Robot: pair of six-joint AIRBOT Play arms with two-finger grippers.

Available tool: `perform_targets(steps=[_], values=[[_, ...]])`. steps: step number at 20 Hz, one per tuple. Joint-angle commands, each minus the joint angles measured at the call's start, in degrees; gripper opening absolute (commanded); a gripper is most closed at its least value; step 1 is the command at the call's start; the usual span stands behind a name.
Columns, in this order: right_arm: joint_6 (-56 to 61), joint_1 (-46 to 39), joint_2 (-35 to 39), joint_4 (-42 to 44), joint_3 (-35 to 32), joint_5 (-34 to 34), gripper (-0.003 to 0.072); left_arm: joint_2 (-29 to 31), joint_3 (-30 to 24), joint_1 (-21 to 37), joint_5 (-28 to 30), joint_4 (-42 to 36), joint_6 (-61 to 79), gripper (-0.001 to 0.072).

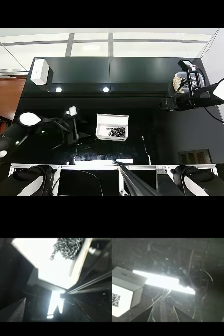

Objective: Fold the box and place the chain.

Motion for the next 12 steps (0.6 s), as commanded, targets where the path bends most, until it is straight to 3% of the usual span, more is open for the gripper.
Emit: perform_targets(steps=[1, 7, 12], values=[[1.1, 0.0, 0.0, -0.8, 0.0, 0.8, 0.0316, -7.3, 1.9, -5.4, 5.1, 0.0, 9.7, 0.0715], [1.1, 0.0, 0.0, -0.8, 0.0, 2.7, 0.0316, -14.4, 6.0, -6.4, 3.4, -3.6, 10.5, 0.0712], [1.0, 0.0, 0.0, -0.8, 0.0, 2.6, 0.0316, -14.5, 6.0, -7.9, 3.2, -3.3, 10.6, 0.0712]])
